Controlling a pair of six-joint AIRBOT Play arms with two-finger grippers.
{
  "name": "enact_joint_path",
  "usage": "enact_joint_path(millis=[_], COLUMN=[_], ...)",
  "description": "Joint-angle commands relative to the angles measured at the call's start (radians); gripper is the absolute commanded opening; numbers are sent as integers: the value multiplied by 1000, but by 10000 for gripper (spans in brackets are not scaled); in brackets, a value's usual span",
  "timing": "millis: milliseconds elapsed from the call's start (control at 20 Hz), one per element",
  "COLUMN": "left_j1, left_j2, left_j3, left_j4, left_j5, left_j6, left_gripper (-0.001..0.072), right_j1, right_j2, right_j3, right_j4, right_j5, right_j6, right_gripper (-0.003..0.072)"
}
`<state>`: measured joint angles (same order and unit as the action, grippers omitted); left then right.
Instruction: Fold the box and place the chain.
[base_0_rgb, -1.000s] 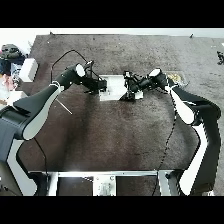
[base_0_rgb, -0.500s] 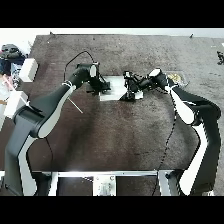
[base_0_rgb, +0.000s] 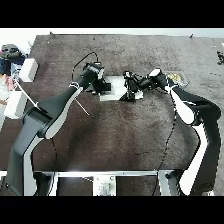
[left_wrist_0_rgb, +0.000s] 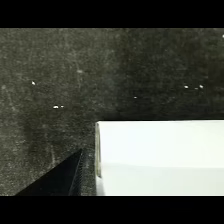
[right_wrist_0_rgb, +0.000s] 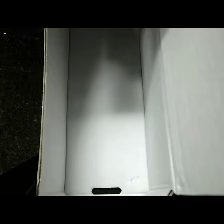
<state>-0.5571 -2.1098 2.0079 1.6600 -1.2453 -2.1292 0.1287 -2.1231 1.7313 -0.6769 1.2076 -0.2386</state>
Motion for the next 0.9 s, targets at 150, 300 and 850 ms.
enact_joint_path(millis=[150, 300, 850], left_j1=[-3, -3, -2], left_j2=[-6, -6, 121], left_j3=[3, 5, 26], left_j4=[26, 19, -32], left_j5=[4, 6, -90], left_j6=[-10, -10, 341], left_gripper=[12, 14, 435], right_j1=[1, 1, 1], right_j2=[-1, -1, -1], right_j3=[0, 0, 0], right_j4=[0, 0, 0], right_j5=[0, 0, 0], right_j6=[0, 0, 0], right_gripper=[346, 346, 346])
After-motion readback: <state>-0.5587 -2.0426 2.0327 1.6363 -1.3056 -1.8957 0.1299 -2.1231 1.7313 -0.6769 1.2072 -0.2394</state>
